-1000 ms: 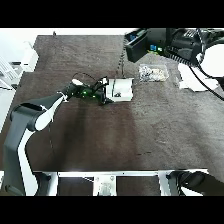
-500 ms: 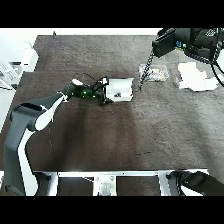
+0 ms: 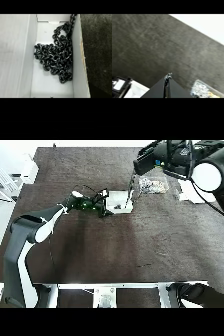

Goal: Fold the box and place the chain.

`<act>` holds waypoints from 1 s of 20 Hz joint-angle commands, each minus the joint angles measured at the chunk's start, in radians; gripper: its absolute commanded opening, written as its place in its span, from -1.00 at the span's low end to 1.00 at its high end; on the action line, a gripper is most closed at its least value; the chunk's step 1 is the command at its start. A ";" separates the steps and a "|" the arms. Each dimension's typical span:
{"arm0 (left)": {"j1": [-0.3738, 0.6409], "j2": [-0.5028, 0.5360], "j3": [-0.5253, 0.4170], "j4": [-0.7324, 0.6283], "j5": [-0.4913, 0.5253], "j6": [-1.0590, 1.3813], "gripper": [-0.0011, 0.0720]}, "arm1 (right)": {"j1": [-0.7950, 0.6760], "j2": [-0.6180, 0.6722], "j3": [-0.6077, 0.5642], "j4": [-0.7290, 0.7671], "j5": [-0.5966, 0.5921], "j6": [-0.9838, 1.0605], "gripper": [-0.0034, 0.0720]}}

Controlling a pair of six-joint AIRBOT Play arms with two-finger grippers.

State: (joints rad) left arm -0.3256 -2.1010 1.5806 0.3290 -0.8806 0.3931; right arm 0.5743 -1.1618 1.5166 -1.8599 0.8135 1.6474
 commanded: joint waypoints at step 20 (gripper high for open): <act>0.000 0.000 0.000 0.000 0.001 0.000 -0.07 | -0.120 -0.289 -0.388 0.106 -0.373 0.047 0.16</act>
State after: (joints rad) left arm -0.3256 -2.1010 1.5806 0.3290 -0.8799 0.3927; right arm 0.4881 -1.4322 1.1481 -1.7603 0.4824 1.6905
